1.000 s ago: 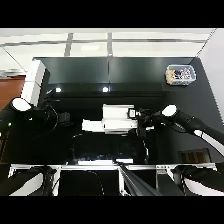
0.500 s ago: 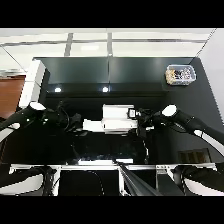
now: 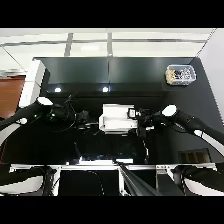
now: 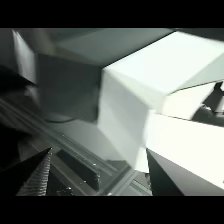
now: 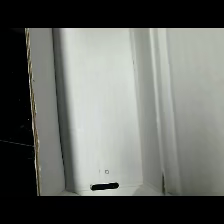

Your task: Fold the box and place the chain.

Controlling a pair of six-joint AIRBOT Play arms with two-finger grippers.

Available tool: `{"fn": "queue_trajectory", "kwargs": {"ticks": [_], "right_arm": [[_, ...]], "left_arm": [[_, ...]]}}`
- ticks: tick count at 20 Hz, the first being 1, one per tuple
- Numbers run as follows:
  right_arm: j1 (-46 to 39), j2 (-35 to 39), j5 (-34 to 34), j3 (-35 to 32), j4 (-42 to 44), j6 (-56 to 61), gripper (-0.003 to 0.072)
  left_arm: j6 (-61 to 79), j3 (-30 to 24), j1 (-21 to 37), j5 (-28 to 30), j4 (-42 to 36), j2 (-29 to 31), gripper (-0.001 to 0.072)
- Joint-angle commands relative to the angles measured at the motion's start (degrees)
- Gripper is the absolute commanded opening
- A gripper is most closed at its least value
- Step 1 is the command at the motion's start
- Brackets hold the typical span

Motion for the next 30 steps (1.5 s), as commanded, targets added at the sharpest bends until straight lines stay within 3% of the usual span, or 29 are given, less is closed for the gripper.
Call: {"fn": "queue_trajectory", "kwargs": {"ticks": [1, 6, 9, 12, 18, 21, 24, 30], "right_arm": [[0.0, 0.0, 0.0, 0.0, 0.0, 0.0, 0.0313], [0.0, 0.0, 0.0, 0.0, 0.0, 0.0, 0.0312], [0.0, 0.0, 0.0, 0.0, 0.0, 0.0, 0.0312], [0.0, 0.0, 0.0, 0.0, 0.0, 0.0, 0.0313], [0.0, 0.0, 0.0, 0.0, 0.0, 0.0, 0.0312], [0.0, 0.0, 0.0, 0.0, 0.0, 0.0, 0.0312], [0.0, 0.0, 0.0, 0.0, 0.0, 0.0, 0.0312], [0.0, 0.0, 0.0, 0.0, 0.0, 0.0, 0.0313]], "left_arm": [[0.3, 2.1, -0.5, -2.8, -0.3, -0.1, 0.071], [-1.5, 5.2, -3.5, -3.9, 0.0, -0.1, 0.0704], [-3.0, 7.6, -7.6, -1.3, 0.3, -0.1, 0.068], [-4.7, 9.3, -10.1, 0.1, 0.3, -0.1, 0.0542], [-12.3, 10.6, -12.4, 1.0, 8.4, -0.1, 0.0539], [-13.4, 10.6, -13.9, 4.0, 8.9, -0.1, 0.0538], [-15.1, 10.7, -15.6, 7.4, 9.0, -0.1, 0.049], [-18.4, 11.1, -18.1, 8.2, 9.2, -0.1, 0.0482]]}}
